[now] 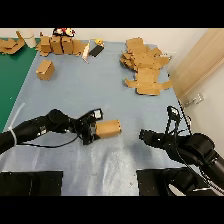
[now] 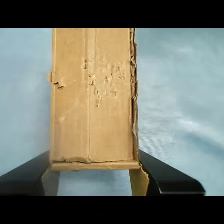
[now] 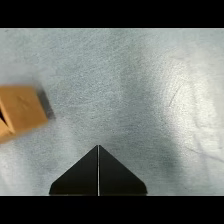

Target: Fold the box.

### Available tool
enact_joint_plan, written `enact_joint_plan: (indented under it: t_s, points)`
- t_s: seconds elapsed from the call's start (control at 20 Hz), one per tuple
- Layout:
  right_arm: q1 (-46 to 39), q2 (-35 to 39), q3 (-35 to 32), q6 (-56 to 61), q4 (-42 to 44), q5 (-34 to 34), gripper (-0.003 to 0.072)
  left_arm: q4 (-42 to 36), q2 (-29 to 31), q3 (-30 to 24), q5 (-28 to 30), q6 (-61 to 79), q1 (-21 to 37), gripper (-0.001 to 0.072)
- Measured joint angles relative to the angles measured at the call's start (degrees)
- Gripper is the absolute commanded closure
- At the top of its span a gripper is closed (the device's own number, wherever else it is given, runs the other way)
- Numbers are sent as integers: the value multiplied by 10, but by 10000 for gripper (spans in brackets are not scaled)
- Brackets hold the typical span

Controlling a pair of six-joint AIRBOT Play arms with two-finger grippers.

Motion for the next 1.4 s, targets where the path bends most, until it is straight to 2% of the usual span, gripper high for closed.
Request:
enact_joint_plan:
  t_s: [0.2, 0.45, 0.6, 0.75, 1.0, 1.4]
  points:
    - [0, 0, 0, 4, -1, 0, 684, 33, 25, 0, 42, -82, 83, 233]
    - [0, 0, 0, 6, -2, 0, 684, 128, 33, 0, 77, -203, 263, 232]
    - [0, 0, 0, 6, -3, 3, 684, 151, 34, 2, 91, -251, 381, 233]
    - [0, 0, 0, 6, -3, 15, 684, 161, 23, 17, 95, -273, 466, 233]
    - [0, 0, 0, 6, -3, 46, 684, 166, -44, 79, 100, -288, 517, 233]
    - [0, 0, 0, 6, -6, 82, 684, 165, -203, 245, 70, -330, 518, 233]
